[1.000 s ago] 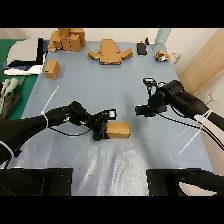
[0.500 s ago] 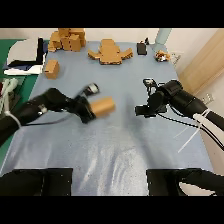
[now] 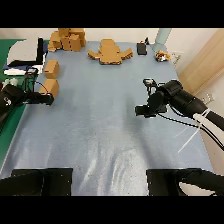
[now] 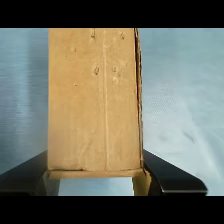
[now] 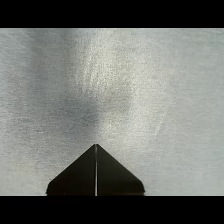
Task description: Fold the box.
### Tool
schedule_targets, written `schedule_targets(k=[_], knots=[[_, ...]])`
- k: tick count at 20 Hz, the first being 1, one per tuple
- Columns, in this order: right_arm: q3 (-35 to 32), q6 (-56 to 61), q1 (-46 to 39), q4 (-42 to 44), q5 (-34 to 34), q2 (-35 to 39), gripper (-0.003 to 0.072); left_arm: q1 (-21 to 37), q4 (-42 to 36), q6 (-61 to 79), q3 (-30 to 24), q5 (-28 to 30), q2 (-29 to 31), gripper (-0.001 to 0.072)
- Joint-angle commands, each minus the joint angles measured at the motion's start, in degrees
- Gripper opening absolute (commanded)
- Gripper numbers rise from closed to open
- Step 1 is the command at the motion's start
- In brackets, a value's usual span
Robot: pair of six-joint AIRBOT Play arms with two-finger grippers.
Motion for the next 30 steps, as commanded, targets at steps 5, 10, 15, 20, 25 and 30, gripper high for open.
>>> schedule_targets(k=[5,10,15,20,25,30], knots=[[0.07,0.02,0.00,0.02,0.00,-0.04,0.0006,2.45,0.28,-3.56,10.60,6.10,-13.77,0.0514],[0.07,0.02,0.00,0.00,0.00,-0.04,0.0007,0.94,0.04,-3.56,22.75,5.51,-23.50,0.0513],[0.07,0.02,0.00,0.02,0.00,-0.04,0.0006,-1.11,0.07,-3.61,33.33,4.52,-32.50,0.0514],[0.07,0.02,0.00,0.02,0.00,-0.04,0.0006,-0.87,0.09,-5.70,39.43,3.87,-37.79,0.0513],[0.07,0.02,0.00,0.02,-0.02,-0.04,0.0007,-0.74,0.04,-3.52,39.87,6.64,-38.10,0.0514],[0.07,0.02,0.00,0.02,0.00,-0.04,0.0006,-0.76,0.02,-3.52,39.87,6.64,-38.10,0.0514]])
